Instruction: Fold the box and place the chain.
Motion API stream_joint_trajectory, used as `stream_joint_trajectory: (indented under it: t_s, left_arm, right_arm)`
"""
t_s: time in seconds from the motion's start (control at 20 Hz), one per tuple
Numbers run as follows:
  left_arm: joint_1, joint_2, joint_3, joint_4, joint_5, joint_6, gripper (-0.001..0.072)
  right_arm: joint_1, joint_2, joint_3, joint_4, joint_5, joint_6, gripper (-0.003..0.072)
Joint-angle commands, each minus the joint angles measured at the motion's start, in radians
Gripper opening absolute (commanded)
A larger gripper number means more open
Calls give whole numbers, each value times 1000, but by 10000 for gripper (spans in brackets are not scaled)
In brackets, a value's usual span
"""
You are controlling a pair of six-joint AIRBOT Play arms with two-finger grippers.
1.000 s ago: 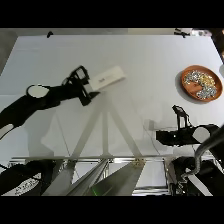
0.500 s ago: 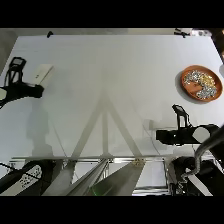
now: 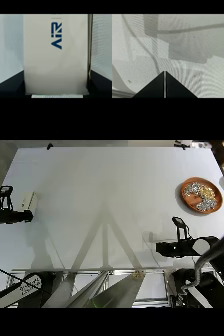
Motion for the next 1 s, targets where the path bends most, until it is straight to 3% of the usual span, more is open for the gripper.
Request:
stream_joint_trajectory:
  t_s: [0.0, 0.05, 0.1, 0.15, 0.2, 0.35, 0.6, 0.95]
  left_arm:
    - [8, -16, -1, 14, -55, -14, 20]
    - [8, -16, -1, 14, -63, -14, 86]
    - [8, -16, -1, 14, -68, -14, 228]
    - [8, -16, -1, 14, -76, -14, 426]
    - [8, -15, 0, 14, -89, -14, 542]
    - [8, -4, 0, 15, -112, -14, 706]
    - [7, 93, 0, 18, -128, 77, 706]
    - [-11, 339, 0, 29, -126, 95, 699]
  right_arm:
    - [-1, 1, 0, 0, 3, -1, 14]
    - [-1, 1, 0, 0, 3, -1, 14]
    - [-1, 1, 0, 0, 2, -1, 14]
    - [-1, 1, 0, 0, 2, -1, 14]
    - [-1, 1, 0, 0, 2, -1, 14]
    - [-1, 1, 0, 0, 2, -3, 14]
    - [-1, 1, 0, 1, 9, -11, 17]
    - [-1, 1, 0, 2, 9, -11, 16]
